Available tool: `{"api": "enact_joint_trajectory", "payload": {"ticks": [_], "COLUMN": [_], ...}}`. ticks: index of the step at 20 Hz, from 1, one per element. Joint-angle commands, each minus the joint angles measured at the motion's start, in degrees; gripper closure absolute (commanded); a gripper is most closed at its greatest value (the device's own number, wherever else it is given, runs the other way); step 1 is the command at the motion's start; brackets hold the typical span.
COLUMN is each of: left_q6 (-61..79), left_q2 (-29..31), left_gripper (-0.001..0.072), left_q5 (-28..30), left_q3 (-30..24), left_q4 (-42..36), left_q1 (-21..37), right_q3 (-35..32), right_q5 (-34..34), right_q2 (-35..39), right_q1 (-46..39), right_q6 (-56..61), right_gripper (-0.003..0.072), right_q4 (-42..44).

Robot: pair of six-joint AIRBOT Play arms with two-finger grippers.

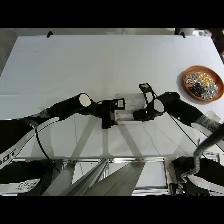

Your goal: Fold the box and place the chain.

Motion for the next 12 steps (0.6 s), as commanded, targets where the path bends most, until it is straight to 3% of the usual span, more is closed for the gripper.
{"api": "enact_joint_trajectory", "payload": {"ticks": [1, 12], "left_q6": [-0.4, -0.4], "left_q2": [0.0, 0.0], "left_gripper": [0.0318, 0.0318], "left_q5": [0.0, 0.0], "left_q3": [0.0, 0.0], "left_q4": [-0.4, -0.4], "left_q1": [0.0, 0.0], "right_q3": [0.2, 5.0], "right_q5": [0.4, 8.7], "right_q2": [0.0, -3.5], "right_q1": [0.0, 1.5], "right_q6": [0.4, 2.7], "right_gripper": [0.0344, 0.0345], "right_q4": [-0.1, -3.8]}}
